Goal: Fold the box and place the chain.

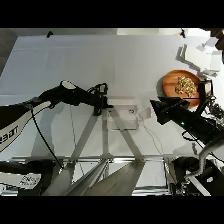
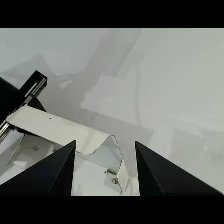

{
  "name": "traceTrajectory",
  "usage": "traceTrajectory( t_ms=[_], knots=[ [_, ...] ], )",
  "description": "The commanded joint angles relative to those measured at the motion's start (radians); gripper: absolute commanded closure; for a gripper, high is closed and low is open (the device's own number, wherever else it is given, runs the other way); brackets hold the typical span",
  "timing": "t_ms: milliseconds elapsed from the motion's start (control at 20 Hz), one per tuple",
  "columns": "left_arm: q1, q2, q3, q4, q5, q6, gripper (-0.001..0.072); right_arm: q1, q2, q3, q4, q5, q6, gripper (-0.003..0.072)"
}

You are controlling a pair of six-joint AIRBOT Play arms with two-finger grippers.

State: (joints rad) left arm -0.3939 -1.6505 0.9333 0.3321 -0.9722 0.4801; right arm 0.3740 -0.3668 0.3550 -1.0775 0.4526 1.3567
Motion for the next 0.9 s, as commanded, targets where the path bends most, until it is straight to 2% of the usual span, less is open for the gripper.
traceTrajectory(
  t_ms=[0, 150, 450, 650, 850],
  knots=[
    [-0.001, 0.000, 0.000, 0.004, 0.011, 0.039, 0.0702, 0.001, 0.000, 0.000, 0.000, 0.000, 0.000, 0.0281],
    [-0.001, -0.001, 0.000, 0.032, -0.008, 0.035, 0.0703, 0.001, 0.000, 0.000, 0.000, 0.000, 0.000, 0.0281],
    [0.037, -0.005, 0.000, 0.046, -0.125, 0.032, 0.0703, 0.001, 0.000, 0.000, 0.000, 0.000, 0.000, 0.0281],
    [0.083, -0.005, 0.000, 0.047, -0.124, 0.032, 0.0703, 0.001, 0.000, 0.000, 0.000, 0.000, 0.000, 0.0282],
    [0.074, -0.034, 0.000, 0.060, -0.119, 0.031, 0.0703, 0.001, 0.000, 0.000, 0.000, 0.000, 0.000, 0.0282]
  ],
)
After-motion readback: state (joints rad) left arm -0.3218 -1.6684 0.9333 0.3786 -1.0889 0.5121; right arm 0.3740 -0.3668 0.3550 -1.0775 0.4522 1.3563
